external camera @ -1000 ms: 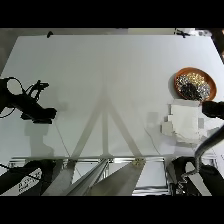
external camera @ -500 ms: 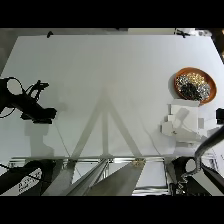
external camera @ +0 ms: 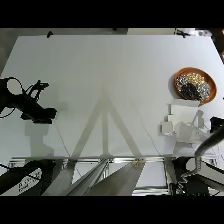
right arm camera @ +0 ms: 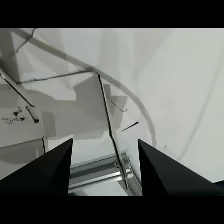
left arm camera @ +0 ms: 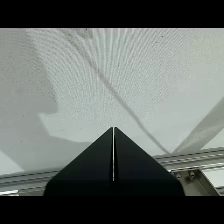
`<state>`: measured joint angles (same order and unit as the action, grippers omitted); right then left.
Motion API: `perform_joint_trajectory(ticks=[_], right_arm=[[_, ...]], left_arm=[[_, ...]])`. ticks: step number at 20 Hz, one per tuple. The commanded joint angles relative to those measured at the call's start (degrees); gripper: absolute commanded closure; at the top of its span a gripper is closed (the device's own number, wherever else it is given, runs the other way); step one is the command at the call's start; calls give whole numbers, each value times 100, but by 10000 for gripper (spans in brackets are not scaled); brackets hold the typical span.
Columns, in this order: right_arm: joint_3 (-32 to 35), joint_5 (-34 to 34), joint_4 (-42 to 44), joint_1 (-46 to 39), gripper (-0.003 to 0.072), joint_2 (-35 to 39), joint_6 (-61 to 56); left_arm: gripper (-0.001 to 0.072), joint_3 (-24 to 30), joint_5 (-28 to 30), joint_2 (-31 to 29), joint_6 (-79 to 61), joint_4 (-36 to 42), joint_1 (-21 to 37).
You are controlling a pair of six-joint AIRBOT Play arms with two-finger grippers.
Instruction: Fold the box and place the chain.
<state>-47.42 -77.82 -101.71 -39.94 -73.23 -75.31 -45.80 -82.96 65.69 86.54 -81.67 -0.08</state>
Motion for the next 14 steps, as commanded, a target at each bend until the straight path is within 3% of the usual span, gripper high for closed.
perform_joint_trajectory(ticks=[1,4,8,11,14], right_arm=[[70,256,31,-42,395,-286,42],[68,212,509,-42,652,-391,72],[68,-122,1447,356,677,-365,376],[68,-302,1665,1209,677,-90,518],[70,-61,1836,2315,677,529,531]], left_arm=[[699,2,0,-7,-2,-4,4],[699,2,0,-4,0,-2,4],[699,2,0,-7,0,-2,4],[699,2,0,-7,-2,-2,4],[699,2,0,-4,-2,-2,4]])
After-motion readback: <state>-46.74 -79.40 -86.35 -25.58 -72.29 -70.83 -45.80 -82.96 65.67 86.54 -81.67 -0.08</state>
